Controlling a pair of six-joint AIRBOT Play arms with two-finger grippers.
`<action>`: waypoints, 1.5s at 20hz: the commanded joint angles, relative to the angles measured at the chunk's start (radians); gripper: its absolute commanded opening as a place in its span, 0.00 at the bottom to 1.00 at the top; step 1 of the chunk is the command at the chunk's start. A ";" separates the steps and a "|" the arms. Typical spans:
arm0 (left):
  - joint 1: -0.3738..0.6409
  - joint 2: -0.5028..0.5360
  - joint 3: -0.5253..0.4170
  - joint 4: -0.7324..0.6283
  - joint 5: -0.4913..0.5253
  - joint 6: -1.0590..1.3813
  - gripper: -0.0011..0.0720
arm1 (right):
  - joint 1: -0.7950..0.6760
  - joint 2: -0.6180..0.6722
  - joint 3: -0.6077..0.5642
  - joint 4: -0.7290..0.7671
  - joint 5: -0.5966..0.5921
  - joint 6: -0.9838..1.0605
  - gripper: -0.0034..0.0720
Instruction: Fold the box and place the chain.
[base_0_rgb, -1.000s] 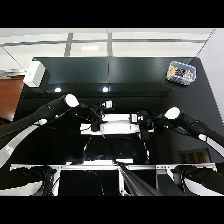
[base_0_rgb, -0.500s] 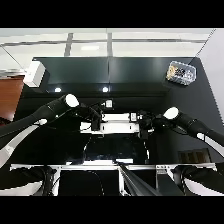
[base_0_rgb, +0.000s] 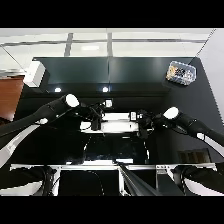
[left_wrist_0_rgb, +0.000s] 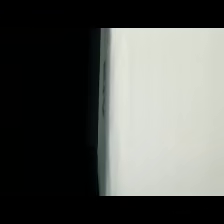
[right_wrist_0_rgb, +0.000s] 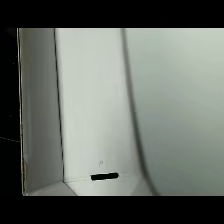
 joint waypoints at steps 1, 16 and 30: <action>0.000 -0.007 0.000 0.004 -0.004 0.000 0.05 | 0.001 -0.001 0.001 0.004 0.003 0.000 0.99; 0.000 -0.007 0.000 0.004 -0.009 0.000 0.05 | 0.001 -0.001 0.005 0.004 0.003 -0.012 0.99; 0.000 -0.007 0.000 0.004 -0.011 0.000 0.05 | 0.002 -0.018 0.019 0.000 0.012 -0.015 0.99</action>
